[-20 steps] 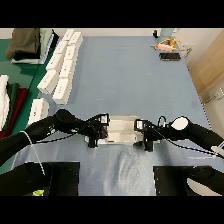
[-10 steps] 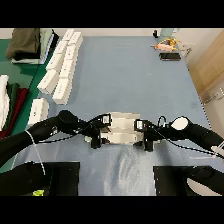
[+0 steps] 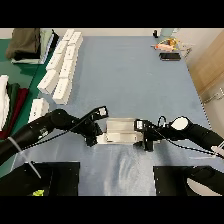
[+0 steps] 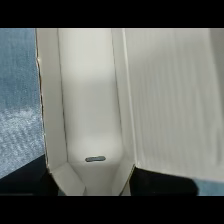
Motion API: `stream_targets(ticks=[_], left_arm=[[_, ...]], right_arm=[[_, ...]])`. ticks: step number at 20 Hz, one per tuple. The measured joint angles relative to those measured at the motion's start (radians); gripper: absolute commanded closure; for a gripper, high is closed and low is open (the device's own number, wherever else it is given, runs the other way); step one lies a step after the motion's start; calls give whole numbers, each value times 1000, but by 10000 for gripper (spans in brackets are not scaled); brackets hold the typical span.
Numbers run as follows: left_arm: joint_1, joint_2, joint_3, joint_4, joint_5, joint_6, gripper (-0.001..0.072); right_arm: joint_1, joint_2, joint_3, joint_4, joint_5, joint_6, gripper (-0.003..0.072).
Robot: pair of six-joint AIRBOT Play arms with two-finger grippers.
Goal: Fold the box.
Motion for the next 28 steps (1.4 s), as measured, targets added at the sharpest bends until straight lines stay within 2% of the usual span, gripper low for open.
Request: stream_targets(ticks=[3, 5, 7, 9, 12, 15, 21, 28], left_arm=[[14, 156, 16, 185, -56, -442, 694], [57, 229, 20, 344, -133, -775, 695], [127, 261, 16, 456, -225, -1011, 694], [204, 264, 2, 485, -281, -1136, 695], [271, 233, -35, 384, -294, -1161, 695], [278, 169, -83, 264, -233, -1138, 695], [188, 31, -120, 107, -116, -1069, 695], [109, -2, -84, -27, -32, -994, 691]], right_arm=[[0, 0, 0, 0, 0, 0, 172], [0, 0, 0, 0, 0, 0, 172], [0, 0, 0, 0, 0, 0, 172], [0, 0, 0, 0, 0, 0, 172], [0, 0, 0, 0, 0, 0, 172], [0, 0, 0, 0, 0, 0, 172], [0, 0, 0, 0, 0, 0, 172], [0, 0, 0, 0, 0, 0, 172]])
